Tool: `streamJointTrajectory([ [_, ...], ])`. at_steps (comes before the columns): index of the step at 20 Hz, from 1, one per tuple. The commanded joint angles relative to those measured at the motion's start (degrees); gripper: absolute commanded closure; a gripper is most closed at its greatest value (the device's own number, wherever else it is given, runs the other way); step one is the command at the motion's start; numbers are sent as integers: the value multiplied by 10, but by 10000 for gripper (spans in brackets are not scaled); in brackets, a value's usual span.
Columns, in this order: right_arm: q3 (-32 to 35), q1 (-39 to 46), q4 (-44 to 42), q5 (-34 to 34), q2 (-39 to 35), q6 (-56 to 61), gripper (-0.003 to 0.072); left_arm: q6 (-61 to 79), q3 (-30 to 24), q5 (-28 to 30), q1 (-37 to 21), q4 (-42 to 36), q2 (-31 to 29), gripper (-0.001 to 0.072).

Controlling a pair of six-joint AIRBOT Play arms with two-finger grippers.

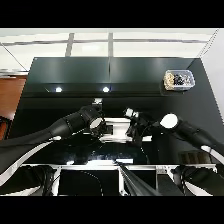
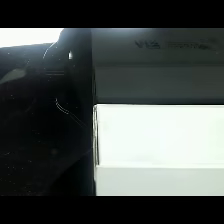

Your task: Fold the box and place the chain.

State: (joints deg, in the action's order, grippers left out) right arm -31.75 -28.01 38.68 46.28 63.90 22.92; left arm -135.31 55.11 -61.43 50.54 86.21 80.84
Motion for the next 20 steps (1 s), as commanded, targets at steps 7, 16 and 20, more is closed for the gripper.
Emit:
streamJointTrajectory([
  [7,-9,356,98,112,-65,429,628,0,0,-1,0,3,0,682],
  [16,2,352,163,232,31,539,629,0,0,-2,0,2,0,683],
  [20,2,296,112,236,86,495,629,0,0,-2,0,2,0,682],
])
